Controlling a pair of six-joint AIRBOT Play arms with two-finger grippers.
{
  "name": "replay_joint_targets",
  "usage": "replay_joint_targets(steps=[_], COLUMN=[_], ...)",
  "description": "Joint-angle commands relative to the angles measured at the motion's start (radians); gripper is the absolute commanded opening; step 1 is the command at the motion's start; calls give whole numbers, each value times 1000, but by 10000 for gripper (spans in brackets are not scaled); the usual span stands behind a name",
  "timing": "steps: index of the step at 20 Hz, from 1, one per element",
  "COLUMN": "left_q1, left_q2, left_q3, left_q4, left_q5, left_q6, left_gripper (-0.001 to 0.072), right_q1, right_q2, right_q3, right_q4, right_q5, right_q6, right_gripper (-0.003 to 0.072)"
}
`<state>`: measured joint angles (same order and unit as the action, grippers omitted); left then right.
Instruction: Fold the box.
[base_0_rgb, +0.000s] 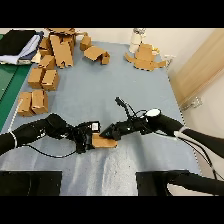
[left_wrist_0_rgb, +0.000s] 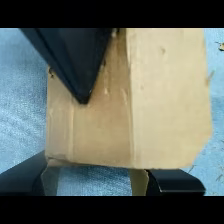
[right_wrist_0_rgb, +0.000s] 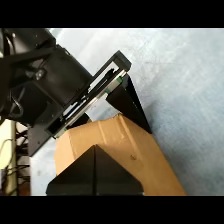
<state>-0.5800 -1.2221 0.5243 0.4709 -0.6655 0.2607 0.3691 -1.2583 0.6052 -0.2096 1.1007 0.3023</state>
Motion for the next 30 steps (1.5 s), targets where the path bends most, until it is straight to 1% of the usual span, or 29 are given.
replay_joint_targets(steps=[1,3,5,7,9,10,11,13,14,16,18,21,24,28,29,30], left_q1=[0,0,0,0,0,0,0,0,0,0,0,0,0,0,0,0], left_q2=[0,0,0,0,0,0,0,0,0,0,0,0,0,0,0,0], left_q3=[0,0,0,0,0,0,0,0,0,0,0,0,0,0,0,0], left_q4=[0,0,0,0,0,0,0,0,0,0,0,0,0,0,0,0], left_q5=[0,0,0,0,0,0,0,0,0,0,0,0,0,1,2,1], left_q6=[0,0,0,0,0,0,0,0,0,0,0,0,0,0,0,0], left_gripper=[446,446,446,446,446,446,446,446,446,446,446,446,445,445,445,446], right_q1=[48,102,156,219,286,315,333,343,343,344,344,375,406,408,410,412], right_q2=[161,264,334,360,355,348,342,341,341,343,343,346,348,375,380,380], right_q3=[-108,-146,-148,-148,-147,-147,-147,-143,-138,-124,-111,-93,-93,-93,-93,-93], right_q4=[-5,-44,-108,-182,-326,-403,-462,-533,-552,-572,-572,-572,-593,-594,-594,-595], right_q5=[-199,-303,-342,-379,-455,-505,-550,-605,-615,-611,-607,-586,-557,-538,-520,-512], right_q6=[-93,-105,-101,-101,-79,-76,-76,-77,-80,-111,-154,-158,-166,-210,-210,-210], right_gripper=[4,4,5,5,7,26,106,114,176,245,245,244,244,245,265,425])
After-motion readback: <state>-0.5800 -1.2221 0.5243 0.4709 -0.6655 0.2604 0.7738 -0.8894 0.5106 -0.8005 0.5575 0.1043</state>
